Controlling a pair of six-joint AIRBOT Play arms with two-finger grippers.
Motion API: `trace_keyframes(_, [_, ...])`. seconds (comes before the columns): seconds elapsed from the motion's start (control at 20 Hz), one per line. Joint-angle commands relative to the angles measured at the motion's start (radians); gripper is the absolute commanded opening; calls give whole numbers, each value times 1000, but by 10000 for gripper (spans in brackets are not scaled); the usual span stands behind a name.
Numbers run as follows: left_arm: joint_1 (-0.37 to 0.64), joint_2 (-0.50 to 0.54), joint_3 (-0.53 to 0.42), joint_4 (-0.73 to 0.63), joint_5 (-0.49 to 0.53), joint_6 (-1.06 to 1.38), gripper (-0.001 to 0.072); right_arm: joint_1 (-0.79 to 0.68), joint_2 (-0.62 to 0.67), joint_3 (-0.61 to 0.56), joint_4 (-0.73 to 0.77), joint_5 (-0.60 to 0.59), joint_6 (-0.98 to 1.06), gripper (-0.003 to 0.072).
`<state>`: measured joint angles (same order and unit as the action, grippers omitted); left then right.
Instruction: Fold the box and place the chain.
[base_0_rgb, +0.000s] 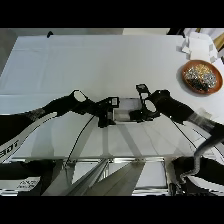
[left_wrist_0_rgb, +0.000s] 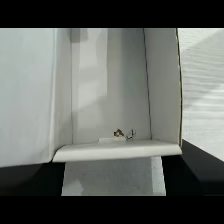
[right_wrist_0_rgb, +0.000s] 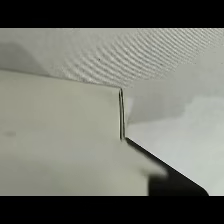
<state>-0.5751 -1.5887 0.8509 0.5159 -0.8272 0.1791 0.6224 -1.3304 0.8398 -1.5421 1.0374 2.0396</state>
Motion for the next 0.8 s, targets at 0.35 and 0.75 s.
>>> trace_keyframes(0.35, [0, 0, 0, 0, 1, 0, 310, -35, 298, 104, -227, 235, -140, 322])
trace_keyframes(0.75, [0, 0, 0, 0, 0, 0, 310, -718, 322, 214, -228, 161, -457, 318])
